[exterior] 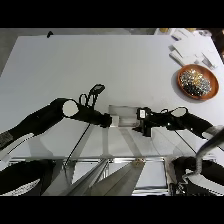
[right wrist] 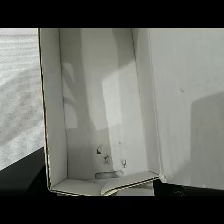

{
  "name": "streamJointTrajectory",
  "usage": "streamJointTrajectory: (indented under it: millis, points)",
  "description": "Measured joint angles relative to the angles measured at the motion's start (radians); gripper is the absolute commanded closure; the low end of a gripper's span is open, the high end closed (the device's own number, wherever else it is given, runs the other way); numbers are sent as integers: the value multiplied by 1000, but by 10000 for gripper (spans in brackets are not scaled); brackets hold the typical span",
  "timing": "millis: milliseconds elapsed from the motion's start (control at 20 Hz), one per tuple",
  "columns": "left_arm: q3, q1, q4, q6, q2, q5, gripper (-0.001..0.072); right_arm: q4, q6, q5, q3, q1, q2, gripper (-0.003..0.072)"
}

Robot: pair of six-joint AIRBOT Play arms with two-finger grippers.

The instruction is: Fold the box and place the chain.

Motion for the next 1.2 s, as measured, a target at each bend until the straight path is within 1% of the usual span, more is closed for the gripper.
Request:
streamJointTrajectory:
  millis: [250, 550, 750, 950, 1200]
  points:
    - [45, -32, 56, -76, -39, -8, 376, 0, 0, 0, 0, 0, 0, 258]
    - [111, -69, 132, -167, -93, -41, 376, 0, 1, 0, 0, 0, 0, 258]
    - [126, -76, 206, -252, -104, -61, 376, 0, 0, 0, 0, 0, 0, 258]
    - [139, -79, 251, -312, -107, -78, 376, 0, 0, 0, 0, 0, 0, 258]
    - [216, -111, 337, -400, -146, -150, 376, 0, 0, 0, 0, 0, 0, 258]
